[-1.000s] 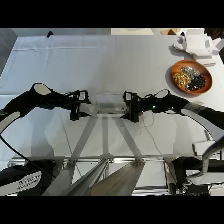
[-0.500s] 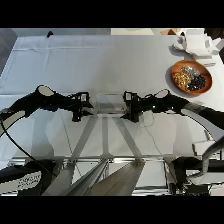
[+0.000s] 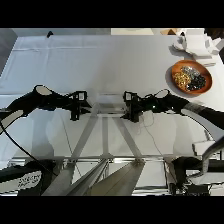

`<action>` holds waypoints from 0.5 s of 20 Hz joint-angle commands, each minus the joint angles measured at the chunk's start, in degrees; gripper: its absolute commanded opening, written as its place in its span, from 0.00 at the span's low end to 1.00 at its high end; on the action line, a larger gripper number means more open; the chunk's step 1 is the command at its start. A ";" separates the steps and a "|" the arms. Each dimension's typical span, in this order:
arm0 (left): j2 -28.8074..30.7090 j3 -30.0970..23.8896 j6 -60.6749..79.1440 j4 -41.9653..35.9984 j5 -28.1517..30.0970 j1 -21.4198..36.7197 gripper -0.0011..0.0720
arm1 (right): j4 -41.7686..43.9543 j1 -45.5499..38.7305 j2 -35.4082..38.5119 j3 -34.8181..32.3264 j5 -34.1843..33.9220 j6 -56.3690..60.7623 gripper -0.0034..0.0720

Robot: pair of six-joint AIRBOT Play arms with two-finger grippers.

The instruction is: Fold the box and place the chain.

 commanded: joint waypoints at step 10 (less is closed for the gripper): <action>-0.55 0.00 5.38 -6.12 -0.48 -1.92 0.53 | 0.02 0.00 0.04 0.02 0.02 0.00 0.57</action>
